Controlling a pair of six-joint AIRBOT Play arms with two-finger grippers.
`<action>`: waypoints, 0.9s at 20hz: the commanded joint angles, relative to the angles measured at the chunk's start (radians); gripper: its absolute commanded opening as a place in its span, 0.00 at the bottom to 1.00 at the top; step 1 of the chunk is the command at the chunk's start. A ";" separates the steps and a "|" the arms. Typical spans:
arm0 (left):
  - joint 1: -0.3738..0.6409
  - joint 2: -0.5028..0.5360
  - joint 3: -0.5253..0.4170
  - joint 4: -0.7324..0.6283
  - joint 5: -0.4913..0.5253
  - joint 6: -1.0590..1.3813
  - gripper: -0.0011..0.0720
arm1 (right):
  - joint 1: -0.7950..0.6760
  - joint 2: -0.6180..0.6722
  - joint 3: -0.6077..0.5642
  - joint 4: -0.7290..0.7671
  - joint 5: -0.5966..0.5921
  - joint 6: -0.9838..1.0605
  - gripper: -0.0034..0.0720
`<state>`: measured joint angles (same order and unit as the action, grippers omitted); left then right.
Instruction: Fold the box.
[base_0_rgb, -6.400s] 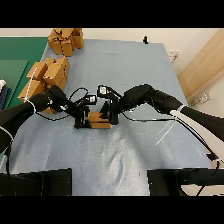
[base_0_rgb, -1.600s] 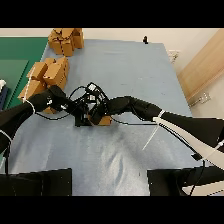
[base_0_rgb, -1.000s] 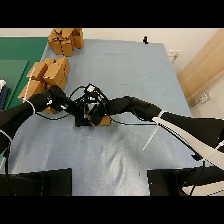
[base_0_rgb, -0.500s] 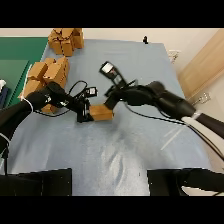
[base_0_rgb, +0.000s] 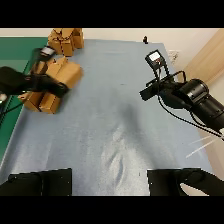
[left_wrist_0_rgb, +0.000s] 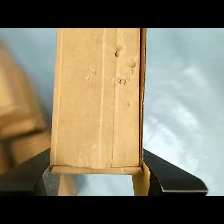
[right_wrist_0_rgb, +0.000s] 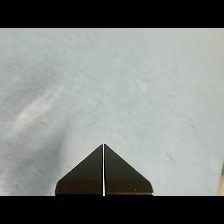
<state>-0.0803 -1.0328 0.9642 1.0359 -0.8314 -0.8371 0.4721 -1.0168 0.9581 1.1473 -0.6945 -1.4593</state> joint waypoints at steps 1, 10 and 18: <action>0.161 0.077 -0.056 0.138 -0.102 -0.217 0.02 | -0.017 0.019 -0.037 -0.004 0.006 0.031 0.05; 0.199 -0.103 -0.080 0.058 -0.032 -0.181 0.02 | -0.017 0.019 -0.037 0.054 0.005 0.031 0.05; 0.199 -0.156 -0.080 0.110 0.018 -0.184 0.02 | -0.017 0.019 -0.037 0.079 0.002 0.031 0.05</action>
